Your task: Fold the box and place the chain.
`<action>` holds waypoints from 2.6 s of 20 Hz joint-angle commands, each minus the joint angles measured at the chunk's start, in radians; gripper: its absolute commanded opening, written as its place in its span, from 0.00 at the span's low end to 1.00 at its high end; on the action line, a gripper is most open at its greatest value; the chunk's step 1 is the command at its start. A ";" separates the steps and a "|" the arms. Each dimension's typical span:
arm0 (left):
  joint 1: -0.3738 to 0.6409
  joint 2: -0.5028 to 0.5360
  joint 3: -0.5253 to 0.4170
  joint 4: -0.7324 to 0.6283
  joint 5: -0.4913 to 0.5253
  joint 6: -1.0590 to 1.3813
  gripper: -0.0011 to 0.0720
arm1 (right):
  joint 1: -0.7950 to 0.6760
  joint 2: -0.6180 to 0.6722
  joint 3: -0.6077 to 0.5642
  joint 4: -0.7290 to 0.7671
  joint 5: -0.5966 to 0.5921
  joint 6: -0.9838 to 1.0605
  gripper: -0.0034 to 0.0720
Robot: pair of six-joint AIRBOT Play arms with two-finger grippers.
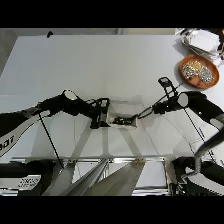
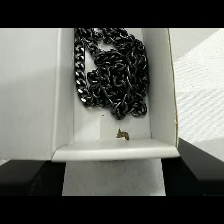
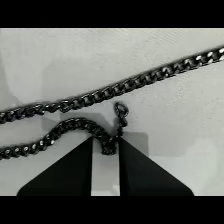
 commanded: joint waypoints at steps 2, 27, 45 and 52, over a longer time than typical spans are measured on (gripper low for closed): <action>0.000 0.000 0.001 0.001 0.000 0.000 0.48 | 0.001 -0.014 0.000 0.002 -0.003 0.000 0.18; 0.000 0.000 0.001 0.000 0.000 0.000 0.48 | 0.001 0.494 0.000 0.224 0.112 -0.111 0.08; 0.000 0.000 0.001 0.000 0.000 0.000 0.48 | 0.001 0.600 0.000 0.902 0.304 -0.573 0.08; 0.000 0.000 0.001 0.000 0.000 0.000 0.48 | 0.001 0.600 0.000 0.961 0.351 -0.690 0.08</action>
